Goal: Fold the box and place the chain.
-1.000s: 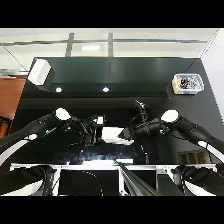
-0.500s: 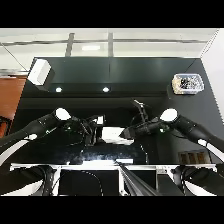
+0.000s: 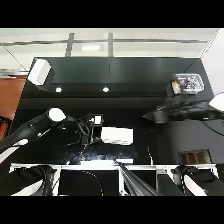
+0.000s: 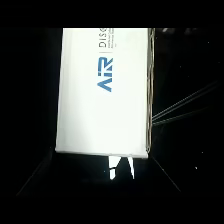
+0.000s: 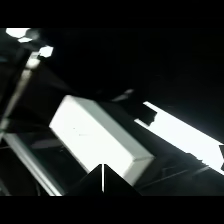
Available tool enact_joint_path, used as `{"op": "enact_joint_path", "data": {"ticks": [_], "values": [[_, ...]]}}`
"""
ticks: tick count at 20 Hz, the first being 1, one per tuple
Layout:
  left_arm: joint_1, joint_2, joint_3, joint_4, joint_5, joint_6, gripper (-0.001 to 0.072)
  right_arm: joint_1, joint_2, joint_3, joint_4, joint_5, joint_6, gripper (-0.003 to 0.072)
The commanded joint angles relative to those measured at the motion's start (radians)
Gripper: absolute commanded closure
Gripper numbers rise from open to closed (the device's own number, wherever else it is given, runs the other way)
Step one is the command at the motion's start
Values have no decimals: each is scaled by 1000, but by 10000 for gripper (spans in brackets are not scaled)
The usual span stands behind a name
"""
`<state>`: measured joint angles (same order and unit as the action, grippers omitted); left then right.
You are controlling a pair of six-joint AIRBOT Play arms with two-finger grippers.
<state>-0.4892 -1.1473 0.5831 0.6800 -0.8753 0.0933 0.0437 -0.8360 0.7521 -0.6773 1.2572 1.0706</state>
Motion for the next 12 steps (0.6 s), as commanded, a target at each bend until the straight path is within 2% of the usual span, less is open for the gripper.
{"op": "enact_joint_path", "data": {"ticks": [1, 3, 6, 9, 12], "values": [[-2, 109, 1, 121, -56, -171, -6, -185, 121, 14, -151, 90, 60, 679], [-37, 124, 10, 100, -34, -168, -5, -214, 124, 14, -144, 78, 79, 679], [-122, 92, 60, 62, 35, -200, -1, -214, 124, 14, -135, 40, 79, 679], [-195, 11, 117, 10, 85, -276, -1, -214, 125, 12, -135, 41, 78, 679], [-214, -75, 166, -49, 86, -285, -1, -214, 124, -14, -135, 41, 78, 680]]}}
